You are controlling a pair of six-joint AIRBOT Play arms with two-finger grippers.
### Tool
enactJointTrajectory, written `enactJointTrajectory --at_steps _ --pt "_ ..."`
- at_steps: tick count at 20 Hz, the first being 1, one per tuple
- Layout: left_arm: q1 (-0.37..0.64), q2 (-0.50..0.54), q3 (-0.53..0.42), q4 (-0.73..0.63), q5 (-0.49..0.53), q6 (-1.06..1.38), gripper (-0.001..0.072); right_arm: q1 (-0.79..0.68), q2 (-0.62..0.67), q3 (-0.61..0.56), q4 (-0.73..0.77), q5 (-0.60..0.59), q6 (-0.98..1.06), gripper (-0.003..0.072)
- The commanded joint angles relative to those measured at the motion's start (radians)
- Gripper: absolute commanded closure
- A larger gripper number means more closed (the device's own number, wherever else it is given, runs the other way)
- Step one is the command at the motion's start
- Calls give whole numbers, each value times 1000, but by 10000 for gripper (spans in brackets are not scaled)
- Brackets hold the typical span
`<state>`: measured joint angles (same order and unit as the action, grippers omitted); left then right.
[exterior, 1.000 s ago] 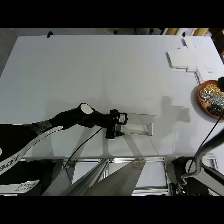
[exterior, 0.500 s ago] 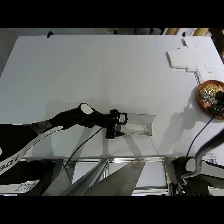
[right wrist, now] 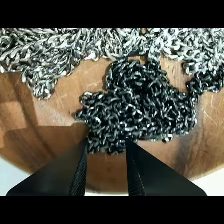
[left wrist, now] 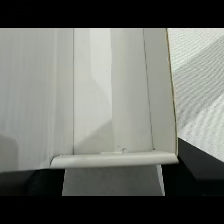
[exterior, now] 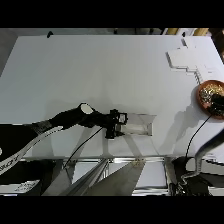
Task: Fold the box and place the chain.
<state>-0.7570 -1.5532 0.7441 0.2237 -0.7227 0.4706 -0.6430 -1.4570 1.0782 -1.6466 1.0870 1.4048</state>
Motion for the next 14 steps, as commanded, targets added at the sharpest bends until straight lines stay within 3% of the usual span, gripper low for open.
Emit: enactJointTrajectory --at_steps 1,3,4,6,8,11,14 --pt "1 0 0 0 0 0 364 0 -30 0 2 -3 0 466" --pt "1 0 0 0 0 0 364 0 -34 0 2 -3 0 487" --pt "1 0 0 0 0 0 364 0 -34 0 2 2 0 578" --pt "1 0 0 0 0 0 364 0 -34 0 2 19 0 594" --pt "1 0 0 0 0 0 364 0 -29 0 3 38 0 659" --pt "1 0 0 0 0 0 364 2 56 0 87 25 -31 671" --pt "1 0 0 0 0 0 364 2 187 0 277 21 -89 672"
